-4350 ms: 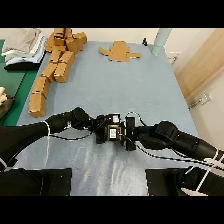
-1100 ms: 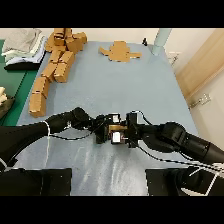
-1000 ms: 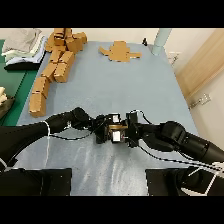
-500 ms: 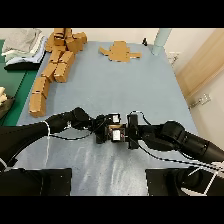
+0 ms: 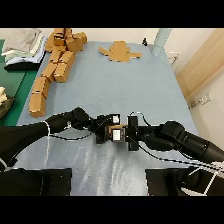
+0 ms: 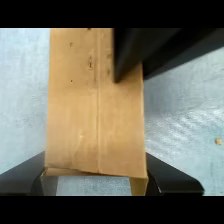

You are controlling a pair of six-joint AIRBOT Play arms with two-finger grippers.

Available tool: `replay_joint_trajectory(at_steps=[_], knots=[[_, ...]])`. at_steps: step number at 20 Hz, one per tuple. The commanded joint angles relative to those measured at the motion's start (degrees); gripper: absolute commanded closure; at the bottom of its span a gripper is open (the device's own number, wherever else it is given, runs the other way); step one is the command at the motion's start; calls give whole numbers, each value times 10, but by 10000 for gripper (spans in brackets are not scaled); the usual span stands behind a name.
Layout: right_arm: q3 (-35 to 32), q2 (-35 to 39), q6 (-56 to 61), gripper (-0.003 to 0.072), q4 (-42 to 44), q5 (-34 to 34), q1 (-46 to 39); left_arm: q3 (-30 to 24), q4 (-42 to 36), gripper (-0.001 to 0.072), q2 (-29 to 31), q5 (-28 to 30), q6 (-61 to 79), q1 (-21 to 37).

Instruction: Fold the box.

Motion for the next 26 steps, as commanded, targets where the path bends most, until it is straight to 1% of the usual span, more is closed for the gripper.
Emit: replay_joint_trajectory(at_steps=[1, 8, 11, 16, 19, 20, 26], knots=[[0, 0, 0, 595, 9, -6, 1, 0, 0, 196, 0, -1, 0, 0], [0, 0, 0, 595, 12, -11, 1, 0, 0, 196, 0, -2, 0, 0], [1, 11, 0, 576, 12, -10, 1, 0, 0, 195, 0, -2, 0, 0], [2, 21, 0, 577, 11, 14, 0, 0, 0, 196, 0, -1, 0, 0], [1, 21, 0, 615, 11, 21, 0, 0, 0, 196, 0, -1, 0, 0], [1, 20, 1, 681, 11, 20, -1, 0, 0, 196, 0, -1, 0, 0], [1, 13, 7, 681, 11, 19, -1, 0, 0, 196, 0, -2, 0, 0]])
